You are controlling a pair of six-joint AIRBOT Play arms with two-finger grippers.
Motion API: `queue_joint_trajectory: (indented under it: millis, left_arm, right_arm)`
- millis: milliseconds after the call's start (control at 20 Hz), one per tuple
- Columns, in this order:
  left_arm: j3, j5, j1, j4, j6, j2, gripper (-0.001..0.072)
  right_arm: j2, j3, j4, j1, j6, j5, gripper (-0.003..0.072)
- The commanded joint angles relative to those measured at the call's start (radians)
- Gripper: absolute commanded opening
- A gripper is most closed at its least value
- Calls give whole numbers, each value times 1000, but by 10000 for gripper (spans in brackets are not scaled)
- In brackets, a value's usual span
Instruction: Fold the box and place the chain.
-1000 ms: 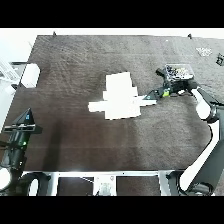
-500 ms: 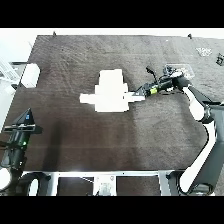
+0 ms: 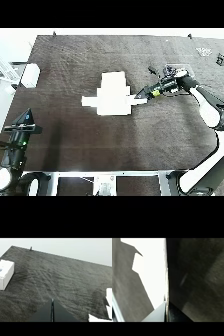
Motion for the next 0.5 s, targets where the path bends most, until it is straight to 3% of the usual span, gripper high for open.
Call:
queue_joint_trajectory:
  millis: [0,450]
  left_arm:
    - [0,3,0,0,0,1,22]
    - [2,3,0,0,0,1,22]
  right_arm:
    - [13,-19,-57,0,-27,-72,8]
    - [116,-117,-67,53,-113,-234,7]
